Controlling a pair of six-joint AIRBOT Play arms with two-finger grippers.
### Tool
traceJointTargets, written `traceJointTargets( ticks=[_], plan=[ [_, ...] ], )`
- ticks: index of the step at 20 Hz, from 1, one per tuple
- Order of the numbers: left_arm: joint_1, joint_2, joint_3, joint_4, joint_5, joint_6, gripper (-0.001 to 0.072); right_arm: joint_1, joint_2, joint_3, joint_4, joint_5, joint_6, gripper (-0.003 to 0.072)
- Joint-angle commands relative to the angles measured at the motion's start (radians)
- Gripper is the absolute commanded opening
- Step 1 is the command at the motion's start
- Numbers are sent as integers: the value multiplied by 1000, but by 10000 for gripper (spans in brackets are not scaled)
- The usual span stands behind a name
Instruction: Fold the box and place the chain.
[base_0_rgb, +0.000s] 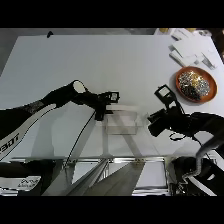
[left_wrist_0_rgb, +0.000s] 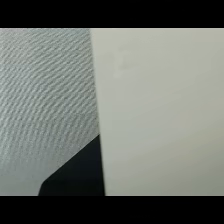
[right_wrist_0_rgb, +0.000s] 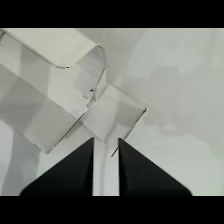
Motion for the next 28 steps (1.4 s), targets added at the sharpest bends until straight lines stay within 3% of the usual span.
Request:
traceJointTargets(
  ticks=[1, 8, 12, 14, 16, 19, 22, 28],
  plan=[
    [0, 1, 1, 0, 1, 0, 36, 0, 0, 1, 140, 29, -362, 18],
    [0, 1, 1, 0, 1, 0, 36, 0, 0, -43, 172, 117, -510, 18],
    [0, 1, 1, 0, 0, 0, 36, 0, 0, -78, 198, 141, -744, 23],
    [0, 1, 1, 0, 1, 0, 36, 0, -2, -78, 246, 122, -854, 119],
    [0, 1, 1, 0, 0, 0, 36, 24, -19, -81, 272, 58, -903, 415],
    [0, 1, 1, 0, 1, 0, 35, 126, -53, -131, 268, -142, -985, 699],
    [0, 1, 1, 0, 0, 0, 36, 225, -95, -180, 226, -286, -1019, 699],
    [0, 1, 1, 0, 1, 0, 36, 235, -235, -217, 100, -485, -1010, 698]
  ],
)
